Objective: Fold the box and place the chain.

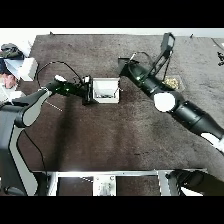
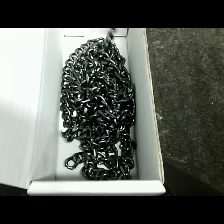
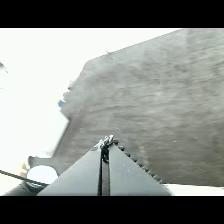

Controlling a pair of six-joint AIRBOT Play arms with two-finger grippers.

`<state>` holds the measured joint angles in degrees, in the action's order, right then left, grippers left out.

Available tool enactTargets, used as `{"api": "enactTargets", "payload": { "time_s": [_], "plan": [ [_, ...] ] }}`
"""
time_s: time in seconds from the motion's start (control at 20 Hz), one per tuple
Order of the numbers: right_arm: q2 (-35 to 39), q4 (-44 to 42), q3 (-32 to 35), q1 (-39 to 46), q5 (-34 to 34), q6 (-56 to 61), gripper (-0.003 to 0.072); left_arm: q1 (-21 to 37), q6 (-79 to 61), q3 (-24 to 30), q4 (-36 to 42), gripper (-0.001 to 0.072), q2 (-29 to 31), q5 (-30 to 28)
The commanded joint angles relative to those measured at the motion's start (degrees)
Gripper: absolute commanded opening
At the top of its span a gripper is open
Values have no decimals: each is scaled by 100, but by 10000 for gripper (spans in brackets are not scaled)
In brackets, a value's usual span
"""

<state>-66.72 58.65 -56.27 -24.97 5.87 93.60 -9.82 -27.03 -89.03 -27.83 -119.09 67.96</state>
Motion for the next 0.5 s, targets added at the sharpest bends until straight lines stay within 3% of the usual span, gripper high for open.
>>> {"api": "enactTargets", "payload": {
  "time_s": [0.0, 0.3, 0.35, 0.4, 0.45],
  "plan": [
    [-435, 0, -7, -289, 444, 417, -12, 0, -2, 0, -2, 393, -2, 0],
    [-896, 7, -7, -284, 302, 411, -11, 0, -2, -2, 0, 393, -2, -2],
    [-960, 35, -4, -280, 208, 404, 95, 0, -2, -2, -2, 393, -2, 0],
    [-1034, 149, -4, -262, 83, 374, 253, 0, -2, 0, -2, 393, -2, 0],
    [-1084, 212, -4, -221, -24, 348, 283, 0, -2, -2, 0, 393, -2, -2]
  ]
}}
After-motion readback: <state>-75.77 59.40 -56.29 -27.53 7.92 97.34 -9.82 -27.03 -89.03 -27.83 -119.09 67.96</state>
